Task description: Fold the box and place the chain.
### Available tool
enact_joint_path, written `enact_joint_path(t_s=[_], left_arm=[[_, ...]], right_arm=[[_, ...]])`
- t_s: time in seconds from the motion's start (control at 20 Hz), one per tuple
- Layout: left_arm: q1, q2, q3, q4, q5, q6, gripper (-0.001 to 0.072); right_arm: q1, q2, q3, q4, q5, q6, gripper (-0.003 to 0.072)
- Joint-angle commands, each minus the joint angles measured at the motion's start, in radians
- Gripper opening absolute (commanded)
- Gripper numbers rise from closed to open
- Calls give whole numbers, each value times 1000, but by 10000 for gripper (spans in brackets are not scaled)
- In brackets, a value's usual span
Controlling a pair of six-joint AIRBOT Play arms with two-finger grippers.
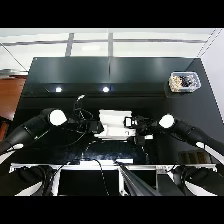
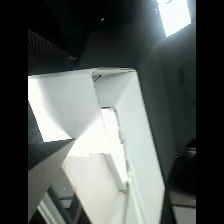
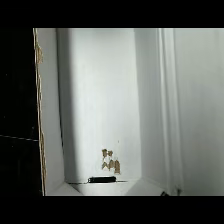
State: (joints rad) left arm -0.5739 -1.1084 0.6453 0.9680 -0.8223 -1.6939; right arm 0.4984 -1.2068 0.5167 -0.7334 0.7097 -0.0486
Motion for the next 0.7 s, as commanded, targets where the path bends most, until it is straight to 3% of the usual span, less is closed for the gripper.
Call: enact_joint_path(t_s=[0.0, 0.65], left_arm=[[-2, -9, 1, 18, 4, -17, 562], [0, -12, 1, 15, 21, -68, 562]], right_arm=[[0, 0, 0, 0, 0, 0, 292], [0, 0, 0, 0, 0, 0, 292]])
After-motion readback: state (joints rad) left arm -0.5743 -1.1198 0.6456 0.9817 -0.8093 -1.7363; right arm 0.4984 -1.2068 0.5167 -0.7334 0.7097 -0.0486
